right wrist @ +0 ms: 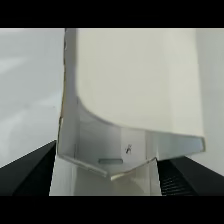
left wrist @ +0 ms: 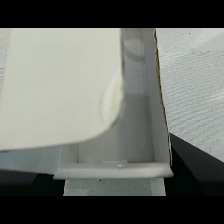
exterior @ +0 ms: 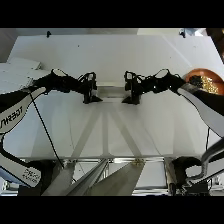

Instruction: Fold the box and place the chain.

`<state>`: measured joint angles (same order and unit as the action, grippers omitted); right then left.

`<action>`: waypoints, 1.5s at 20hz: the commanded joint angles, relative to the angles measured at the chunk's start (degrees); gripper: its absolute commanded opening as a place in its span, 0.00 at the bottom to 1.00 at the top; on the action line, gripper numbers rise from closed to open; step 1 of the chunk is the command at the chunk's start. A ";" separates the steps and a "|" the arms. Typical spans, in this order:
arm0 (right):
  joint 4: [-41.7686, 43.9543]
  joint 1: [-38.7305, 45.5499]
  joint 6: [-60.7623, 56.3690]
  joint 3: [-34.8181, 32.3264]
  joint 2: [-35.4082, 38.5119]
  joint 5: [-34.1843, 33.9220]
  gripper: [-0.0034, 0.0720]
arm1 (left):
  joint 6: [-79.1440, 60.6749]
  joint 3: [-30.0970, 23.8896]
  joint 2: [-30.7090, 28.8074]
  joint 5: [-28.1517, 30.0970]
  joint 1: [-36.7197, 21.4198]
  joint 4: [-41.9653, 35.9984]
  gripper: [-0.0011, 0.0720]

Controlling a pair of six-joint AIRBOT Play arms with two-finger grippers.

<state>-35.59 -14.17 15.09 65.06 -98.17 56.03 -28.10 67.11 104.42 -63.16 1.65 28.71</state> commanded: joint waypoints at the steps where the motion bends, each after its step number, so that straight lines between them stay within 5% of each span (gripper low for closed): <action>1: -11.47 0.02 -6.64 0.07 5.29 0.17 0.93 | 0.00 -0.02 0.02 -0.04 0.00 0.02 0.58; 9: -20.09 0.02 -21.29 0.07 16.63 7.58 0.89 | 0.00 -0.02 0.02 -0.04 0.00 0.02 0.58; 13: -20.13 0.02 -25.81 0.07 17.70 15.28 0.44 | 0.00 -0.02 0.02 -0.04 0.00 0.02 0.58; 15: -19.15 0.02 -25.81 0.07 17.75 15.98 0.12 | 0.00 -0.02 0.02 -0.07 0.00 0.02 0.58; 16: -18.64 -0.39 -25.77 0.07 17.66 15.28 0.06 | 0.00 -0.02 0.02 -0.04 0.00 0.02 0.58; 23: -6.23 -4.87 -25.83 1.07 13.00 4.22 0.06 | 0.00 -0.02 0.02 -0.07 0.00 0.02 0.58; 30: -1.86 -6.10 -30.38 12.83 -1.16 -6.80 0.06 | 0.00 -0.02 0.02 -0.04 0.00 0.02 0.58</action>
<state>-40.16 -19.94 -13.65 73.89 -94.74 55.48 -28.03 67.11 104.42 -63.22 1.65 28.73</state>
